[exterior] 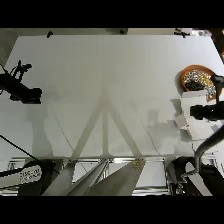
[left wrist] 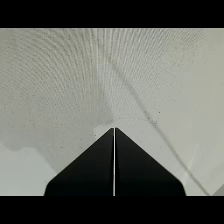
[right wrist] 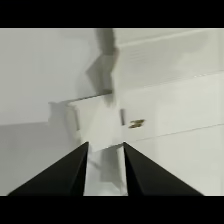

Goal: Fold the box and place the chain.

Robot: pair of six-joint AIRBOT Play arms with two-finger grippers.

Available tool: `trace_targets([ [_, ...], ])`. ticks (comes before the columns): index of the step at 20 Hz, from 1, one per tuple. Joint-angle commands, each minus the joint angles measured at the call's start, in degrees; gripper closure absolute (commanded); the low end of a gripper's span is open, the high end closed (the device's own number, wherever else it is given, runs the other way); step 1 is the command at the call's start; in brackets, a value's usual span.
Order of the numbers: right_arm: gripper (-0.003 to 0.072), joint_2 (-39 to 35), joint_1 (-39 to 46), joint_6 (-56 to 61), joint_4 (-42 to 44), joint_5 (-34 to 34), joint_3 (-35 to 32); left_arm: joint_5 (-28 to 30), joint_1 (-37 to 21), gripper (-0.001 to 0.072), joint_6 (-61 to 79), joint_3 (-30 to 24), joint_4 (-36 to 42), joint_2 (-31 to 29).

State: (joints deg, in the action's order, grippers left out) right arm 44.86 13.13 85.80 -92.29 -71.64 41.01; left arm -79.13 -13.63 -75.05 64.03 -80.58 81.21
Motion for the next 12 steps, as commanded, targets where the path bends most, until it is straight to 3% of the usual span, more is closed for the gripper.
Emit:
trace_targets([
  [1, 0.0260, 14.1, 12.7, -8.0, -6.1, -2.9, 12.5, 0.0, 0.0, 0.0697, 0.0, 0.0, 0.0, 0.0],
  [4, 0.0135, 26.4, 23.9, -12.9, -6.4, -7.4, 22.6, 0.0, 0.0, 0.0697, 0.0, 0.0, 0.0, 0.0],
  [7, 0.0134, 35.1, 32.2, -17.4, -6.4, -9.3, 28.8, 0.0, 0.0, 0.0697, 0.0, 0.0, 0.0, 0.0],
  [12, 0.0119, 42.3, 35.3, -27.3, -8.5, -4.8, 29.6, 0.0, 0.0, 0.0697, 0.0, 0.0, 0.0, 0.0],
])
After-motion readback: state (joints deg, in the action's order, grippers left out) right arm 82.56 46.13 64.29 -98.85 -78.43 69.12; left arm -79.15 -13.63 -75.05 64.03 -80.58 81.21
